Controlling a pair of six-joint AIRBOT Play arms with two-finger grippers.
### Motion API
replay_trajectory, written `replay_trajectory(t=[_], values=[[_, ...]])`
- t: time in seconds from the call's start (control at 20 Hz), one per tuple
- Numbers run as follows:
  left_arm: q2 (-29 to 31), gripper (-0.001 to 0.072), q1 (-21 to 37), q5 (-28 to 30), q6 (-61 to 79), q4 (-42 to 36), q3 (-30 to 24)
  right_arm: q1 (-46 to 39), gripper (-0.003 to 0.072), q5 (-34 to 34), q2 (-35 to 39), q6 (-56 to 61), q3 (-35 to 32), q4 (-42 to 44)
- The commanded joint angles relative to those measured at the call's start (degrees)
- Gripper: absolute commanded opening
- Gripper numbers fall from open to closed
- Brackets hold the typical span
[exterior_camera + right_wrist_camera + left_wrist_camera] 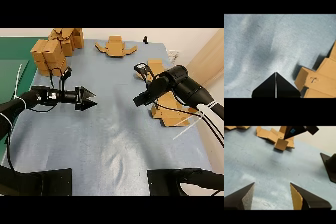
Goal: Fold the box.
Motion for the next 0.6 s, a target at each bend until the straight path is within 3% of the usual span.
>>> replay_trajectory(t=[0.0, 0.55], values=[[-0.17, 0.0686, 0.02, 0.04, 0.04, -0.15, -0.02, -0.02, 0.0005, 0.09, -0.07, 0.02, -0.04, 0.28], [-0.31, 0.0686, 0.02, 0.07, 0.04, -0.15, -0.02, 0.0, 0.0005, 0.13, -0.26, 0.22, 0.28, 11.26]])
